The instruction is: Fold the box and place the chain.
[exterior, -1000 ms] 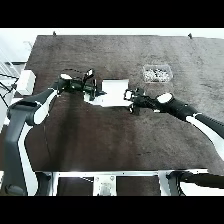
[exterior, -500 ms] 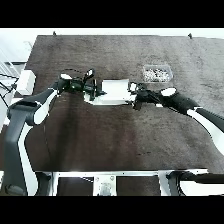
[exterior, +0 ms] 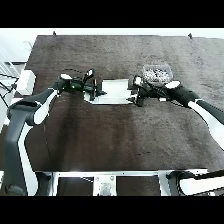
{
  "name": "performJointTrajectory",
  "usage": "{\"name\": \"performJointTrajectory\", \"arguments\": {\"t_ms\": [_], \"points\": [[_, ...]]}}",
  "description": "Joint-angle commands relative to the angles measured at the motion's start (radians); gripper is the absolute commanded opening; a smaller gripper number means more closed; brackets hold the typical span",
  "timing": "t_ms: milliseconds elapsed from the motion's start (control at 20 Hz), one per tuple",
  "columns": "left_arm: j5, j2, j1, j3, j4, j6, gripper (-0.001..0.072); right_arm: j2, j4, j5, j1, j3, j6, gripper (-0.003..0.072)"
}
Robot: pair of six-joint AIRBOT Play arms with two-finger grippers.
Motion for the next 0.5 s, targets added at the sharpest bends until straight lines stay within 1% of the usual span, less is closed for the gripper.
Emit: {"name": "performJointTrajectory", "arguments": {"t_ms": [0, 150, 250, 450], "points": [[0.000, -0.001, 0.000, 0.000, 0.000, 0.000, 0.0020, -0.031, -0.007, 0.081, -0.027, 0.041, 0.022, 0.0614], [0.000, -0.001, 0.000, 0.000, 0.000, 0.000, 0.0020, -0.076, -0.069, 0.141, -0.035, 0.095, 0.071, 0.0614], [-0.001, -0.001, 0.000, 0.000, 0.000, 0.000, 0.0020, -0.106, -0.080, 0.169, -0.039, 0.129, 0.087, 0.0614], [-0.001, -0.001, 0.000, 0.000, 0.000, 0.000, 0.0020, -0.129, -0.094, 0.182, -0.047, 0.175, 0.097, 0.0614]]}}
